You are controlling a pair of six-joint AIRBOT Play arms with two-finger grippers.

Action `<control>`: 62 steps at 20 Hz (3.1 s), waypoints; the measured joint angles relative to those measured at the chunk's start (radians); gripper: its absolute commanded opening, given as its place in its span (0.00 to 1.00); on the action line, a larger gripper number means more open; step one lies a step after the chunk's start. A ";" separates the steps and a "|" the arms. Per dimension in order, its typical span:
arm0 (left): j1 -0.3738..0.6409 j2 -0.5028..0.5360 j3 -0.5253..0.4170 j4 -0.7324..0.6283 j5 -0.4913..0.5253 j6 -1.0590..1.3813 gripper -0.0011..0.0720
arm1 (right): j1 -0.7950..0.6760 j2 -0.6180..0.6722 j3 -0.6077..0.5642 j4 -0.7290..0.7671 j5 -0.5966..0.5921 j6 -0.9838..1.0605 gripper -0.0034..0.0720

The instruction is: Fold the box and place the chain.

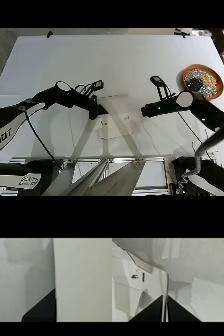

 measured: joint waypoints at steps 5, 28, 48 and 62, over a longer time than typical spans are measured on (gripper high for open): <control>-0.005 0.060 0.000 0.002 -0.022 0.082 0.02 | 0.000 0.193 0.022 -0.122 0.132 0.000 0.60; -0.128 0.053 0.000 0.002 0.223 0.192 0.06 | 0.000 0.480 0.027 -0.368 0.300 -0.001 0.60; -0.128 -0.002 0.001 0.000 0.249 0.191 0.03 | 0.000 0.480 0.027 -0.369 0.272 -0.003 0.60; -0.128 -0.002 0.001 0.002 0.252 0.191 0.03 | 0.000 0.480 -0.067 -0.240 0.194 -0.381 0.07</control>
